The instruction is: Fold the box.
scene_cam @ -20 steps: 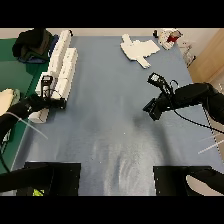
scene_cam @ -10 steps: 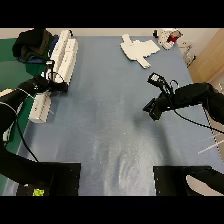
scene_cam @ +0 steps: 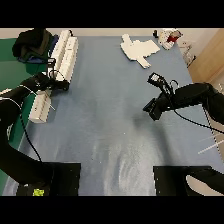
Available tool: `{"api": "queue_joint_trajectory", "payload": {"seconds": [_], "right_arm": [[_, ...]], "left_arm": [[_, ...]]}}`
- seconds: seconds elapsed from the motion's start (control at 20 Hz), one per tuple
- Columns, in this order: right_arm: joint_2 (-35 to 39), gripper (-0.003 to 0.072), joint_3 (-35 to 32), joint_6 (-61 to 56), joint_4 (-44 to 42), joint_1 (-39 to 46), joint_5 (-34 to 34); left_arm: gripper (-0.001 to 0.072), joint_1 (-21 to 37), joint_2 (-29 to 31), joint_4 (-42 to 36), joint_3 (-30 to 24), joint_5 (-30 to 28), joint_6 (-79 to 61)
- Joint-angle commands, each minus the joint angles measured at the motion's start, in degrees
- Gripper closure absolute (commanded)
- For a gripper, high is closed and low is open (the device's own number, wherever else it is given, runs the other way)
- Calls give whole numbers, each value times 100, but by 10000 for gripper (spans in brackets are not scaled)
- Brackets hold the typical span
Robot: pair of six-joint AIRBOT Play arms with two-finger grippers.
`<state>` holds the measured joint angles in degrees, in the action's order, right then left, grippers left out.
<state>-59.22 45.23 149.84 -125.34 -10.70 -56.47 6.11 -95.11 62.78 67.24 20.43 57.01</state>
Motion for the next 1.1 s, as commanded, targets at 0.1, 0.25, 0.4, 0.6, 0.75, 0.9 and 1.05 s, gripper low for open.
{"api": "queue_joint_trajectory", "payload": {"seconds": [0.1,0.25,0.4,0.6,0.75,0.9,1.05], "right_arm": [[-4,681,4,0,0,2,2],[-4,681,4,0,0,2,2],[-4,681,4,0,0,2,2],[-4,681,4,0,0,2,2],[-4,681,4,0,0,2,2],[-4,681,4,0,0,2,2],[-4,681,4,0,0,2,4]], "left_arm": [[301,-2,-24,0,17,4,0],[298,-2,-24,0,17,-48,0],[16,0,-22,0,20,-28,90],[16,37,90,7,37,291,96],[17,210,468,24,37,946,98],[17,417,1062,20,37,1353,109],[17,468,1840,20,37,1720,111]]}}
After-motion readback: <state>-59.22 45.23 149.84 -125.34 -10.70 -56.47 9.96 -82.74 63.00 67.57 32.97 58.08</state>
